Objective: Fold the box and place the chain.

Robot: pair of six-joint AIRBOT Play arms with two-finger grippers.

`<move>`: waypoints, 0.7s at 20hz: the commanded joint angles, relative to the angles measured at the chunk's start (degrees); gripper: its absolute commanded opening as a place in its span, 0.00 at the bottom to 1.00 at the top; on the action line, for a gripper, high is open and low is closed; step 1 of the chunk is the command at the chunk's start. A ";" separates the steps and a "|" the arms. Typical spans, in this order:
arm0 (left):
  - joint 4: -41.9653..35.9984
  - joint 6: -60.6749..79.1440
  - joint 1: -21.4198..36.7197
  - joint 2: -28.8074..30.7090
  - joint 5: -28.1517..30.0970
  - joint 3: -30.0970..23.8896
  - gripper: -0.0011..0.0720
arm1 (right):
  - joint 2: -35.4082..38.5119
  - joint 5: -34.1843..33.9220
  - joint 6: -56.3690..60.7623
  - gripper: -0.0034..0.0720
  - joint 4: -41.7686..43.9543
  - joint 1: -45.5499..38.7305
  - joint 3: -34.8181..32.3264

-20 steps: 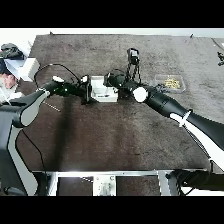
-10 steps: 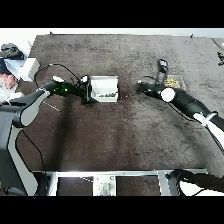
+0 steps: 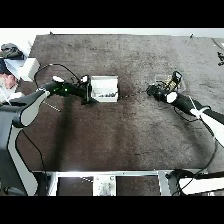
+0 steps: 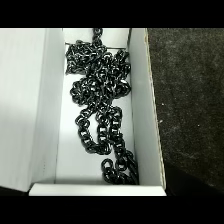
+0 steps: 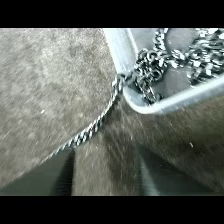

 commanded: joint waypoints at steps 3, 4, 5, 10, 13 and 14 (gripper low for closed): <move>0.02 0.02 -0.02 -0.02 0.00 0.02 0.57 | -7.52 -1.36 0.42 0.38 2.47 2.14 7.63; 0.02 0.02 -0.02 -0.02 0.00 0.02 0.57 | -7.56 -1.55 0.44 0.17 2.49 2.21 7.80; 0.02 0.02 -0.02 -0.02 0.00 0.02 0.57 | -7.34 -1.49 0.42 0.06 3.56 2.21 7.80; 0.02 0.02 -0.02 -0.02 0.00 0.02 0.57 | 5.95 1.29 -6.14 0.04 4.79 10.88 7.80; 0.02 0.02 -0.02 -0.02 0.00 0.02 0.57 | 14.45 -1.20 -6.54 0.04 3.41 20.26 7.80; 0.02 0.00 -0.02 -0.02 0.00 0.02 0.57 | 16.04 -3.58 -6.73 0.04 3.48 23.02 7.80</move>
